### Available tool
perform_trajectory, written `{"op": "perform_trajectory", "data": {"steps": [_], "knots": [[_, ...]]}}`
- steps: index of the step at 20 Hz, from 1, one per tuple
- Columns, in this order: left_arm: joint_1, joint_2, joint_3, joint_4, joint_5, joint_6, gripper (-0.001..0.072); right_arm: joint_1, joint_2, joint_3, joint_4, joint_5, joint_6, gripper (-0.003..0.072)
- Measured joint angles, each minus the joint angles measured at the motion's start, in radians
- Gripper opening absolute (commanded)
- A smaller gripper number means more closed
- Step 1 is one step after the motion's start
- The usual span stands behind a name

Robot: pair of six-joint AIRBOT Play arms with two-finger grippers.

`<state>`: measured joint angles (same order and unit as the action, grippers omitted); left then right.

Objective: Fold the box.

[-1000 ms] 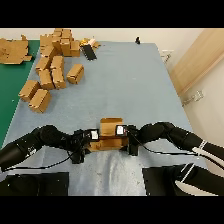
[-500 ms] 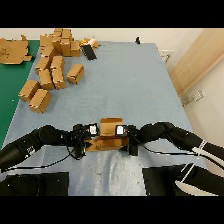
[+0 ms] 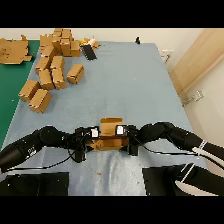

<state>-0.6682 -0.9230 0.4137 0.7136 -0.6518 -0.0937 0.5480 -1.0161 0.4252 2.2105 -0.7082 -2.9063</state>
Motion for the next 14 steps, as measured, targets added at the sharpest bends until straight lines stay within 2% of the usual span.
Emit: {"op": "perform_trajectory", "data": {"steps": [1, 2, 13, 14], "knots": [[-0.007, 0.000, 0.001, 0.001, 0.002, 0.000, 0.0667, 0.000, 0.000, 0.000, 0.000, 0.000, 0.000, 0.0587], [-0.011, 0.000, 0.001, 0.002, 0.007, 0.000, 0.0575, 0.000, 0.000, 0.000, 0.000, 0.000, 0.000, 0.0587], [-0.056, 0.000, 0.013, 0.017, 0.047, -0.032, 0.0580, 0.000, 0.000, 0.000, 0.000, 0.000, 0.000, 0.0588], [-0.063, -0.001, 0.014, 0.014, 0.053, -0.034, 0.0449, 0.000, 0.000, 0.000, 0.000, 0.000, 0.000, 0.0588]]}}
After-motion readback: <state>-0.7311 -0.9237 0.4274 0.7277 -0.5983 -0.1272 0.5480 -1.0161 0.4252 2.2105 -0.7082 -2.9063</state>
